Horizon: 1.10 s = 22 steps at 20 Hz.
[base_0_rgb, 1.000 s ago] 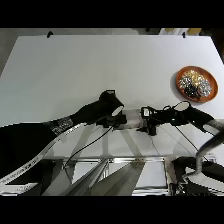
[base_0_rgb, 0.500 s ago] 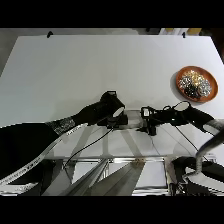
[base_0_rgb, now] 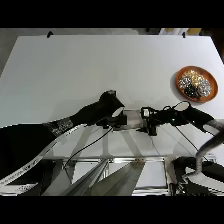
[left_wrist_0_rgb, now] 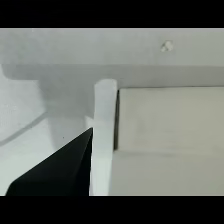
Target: Fold the box and place the chain.
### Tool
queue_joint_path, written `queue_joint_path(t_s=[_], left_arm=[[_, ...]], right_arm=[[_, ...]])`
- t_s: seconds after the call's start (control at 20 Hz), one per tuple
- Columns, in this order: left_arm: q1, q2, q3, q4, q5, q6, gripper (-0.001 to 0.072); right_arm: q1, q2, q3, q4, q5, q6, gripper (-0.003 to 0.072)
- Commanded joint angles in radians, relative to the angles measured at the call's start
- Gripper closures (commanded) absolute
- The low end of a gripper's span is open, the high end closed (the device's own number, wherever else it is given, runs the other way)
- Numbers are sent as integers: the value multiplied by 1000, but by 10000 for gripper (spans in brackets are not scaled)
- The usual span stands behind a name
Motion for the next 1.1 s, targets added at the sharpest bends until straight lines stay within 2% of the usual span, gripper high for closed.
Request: queue_joint_path(t_s=[0.0,0.25,0.45,0.5,0.55,0.6,0.7,0.75,0.8,0.9,0.95,1.05], left_arm=[[5,37,1,-3,5,90,417],[49,144,0,-8,-31,324,418],[121,251,0,-11,-133,530,414],[138,284,-2,-18,-164,605,378],[158,317,-11,-42,-179,663,248],[180,352,-32,-72,-177,727,184],[218,423,-109,-106,-168,951,172],[235,463,-172,-111,-152,1110,171],[250,501,-243,-122,-119,1281,133],[286,579,-412,-215,14,1743,113],[301,608,-497,-290,105,2025,117],[338,600,-621,-494,285,2411,192]], right_arm=[[0,0,0,1,-1,1,251],[0,0,0,1,-1,1,251],[0,0,0,1,-1,1,251],[0,0,0,1,-1,1,251],[0,0,0,1,-1,1,251],[0,0,0,1,-1,1,251],[0,0,0,1,-1,1,251],[0,0,0,1,-1,1,251],[0,0,0,1,-1,1,251],[0,0,0,1,-1,1,251],[0,0,0,1,-1,1,251],[0,0,0,1,0,1,251]])
